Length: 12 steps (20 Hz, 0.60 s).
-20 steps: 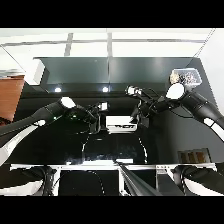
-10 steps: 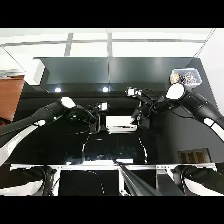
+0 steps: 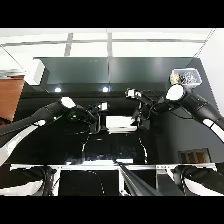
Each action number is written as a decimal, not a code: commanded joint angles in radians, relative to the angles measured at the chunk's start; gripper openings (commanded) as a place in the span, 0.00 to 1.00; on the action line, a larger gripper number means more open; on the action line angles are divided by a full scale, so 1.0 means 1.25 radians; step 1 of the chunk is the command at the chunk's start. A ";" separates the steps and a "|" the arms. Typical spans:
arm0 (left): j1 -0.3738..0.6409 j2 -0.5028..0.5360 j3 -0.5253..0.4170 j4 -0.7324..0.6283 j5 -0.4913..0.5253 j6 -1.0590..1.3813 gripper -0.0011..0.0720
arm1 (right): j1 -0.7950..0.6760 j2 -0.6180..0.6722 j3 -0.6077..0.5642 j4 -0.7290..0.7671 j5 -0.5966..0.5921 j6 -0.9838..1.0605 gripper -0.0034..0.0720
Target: Fold the box and place the chain.
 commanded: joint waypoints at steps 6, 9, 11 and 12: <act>0.001 0.000 0.001 0.000 0.000 0.001 0.56 | 0.001 -0.001 -0.004 -0.002 -0.005 0.002 0.55; 0.001 0.000 0.001 0.000 0.001 0.001 0.56 | 0.001 -0.001 -0.006 -0.001 -0.013 0.002 0.55; 0.001 0.000 0.001 0.000 0.002 0.001 0.56 | 0.001 -0.001 -0.015 0.000 -0.021 0.002 0.55; 0.001 0.000 0.001 0.000 0.002 0.001 0.56 | 0.001 -0.001 -0.018 0.002 -0.021 0.003 0.55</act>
